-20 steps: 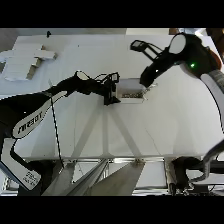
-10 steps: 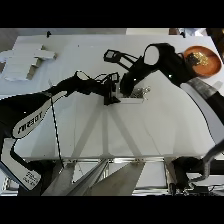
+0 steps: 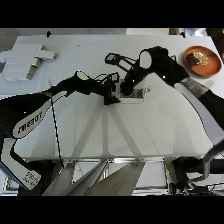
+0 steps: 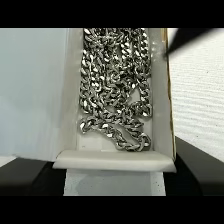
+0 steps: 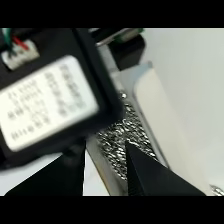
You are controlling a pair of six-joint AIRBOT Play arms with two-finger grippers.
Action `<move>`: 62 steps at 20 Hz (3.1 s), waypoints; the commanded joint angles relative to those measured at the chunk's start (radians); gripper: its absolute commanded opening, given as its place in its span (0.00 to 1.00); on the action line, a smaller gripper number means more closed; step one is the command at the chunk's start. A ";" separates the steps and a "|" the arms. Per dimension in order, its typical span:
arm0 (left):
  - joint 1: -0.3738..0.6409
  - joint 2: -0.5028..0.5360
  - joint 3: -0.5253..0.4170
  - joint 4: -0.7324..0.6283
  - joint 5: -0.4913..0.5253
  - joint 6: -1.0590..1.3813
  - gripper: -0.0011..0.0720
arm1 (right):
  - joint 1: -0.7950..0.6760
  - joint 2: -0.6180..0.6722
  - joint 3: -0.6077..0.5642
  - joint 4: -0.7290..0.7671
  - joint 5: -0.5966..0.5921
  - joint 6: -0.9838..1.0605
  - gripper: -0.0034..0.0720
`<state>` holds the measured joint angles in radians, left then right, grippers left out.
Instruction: Fold the box and place the chain.
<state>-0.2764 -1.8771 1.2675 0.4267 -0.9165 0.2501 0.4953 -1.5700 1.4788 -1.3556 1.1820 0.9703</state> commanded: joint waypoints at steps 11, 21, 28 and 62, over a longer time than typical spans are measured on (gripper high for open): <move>0.000 0.000 0.000 0.000 0.000 0.000 0.40 | -0.431 0.047 0.000 0.032 0.079 -0.351 0.62; 0.000 0.000 0.000 0.000 0.000 0.000 0.40 | -0.403 -0.215 0.000 0.210 0.088 -0.714 0.67; 0.000 0.000 0.000 0.000 0.000 0.000 0.40 | -0.359 -0.237 -0.003 0.208 0.146 -0.780 0.67; 0.000 0.000 0.000 0.000 0.000 0.000 0.40 | -0.219 0.018 -0.008 0.453 0.111 -0.692 0.07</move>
<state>-0.2764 -1.8771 1.2675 0.4263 -0.9165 0.2516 0.2337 -1.5597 1.4700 -0.9394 1.3273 0.2939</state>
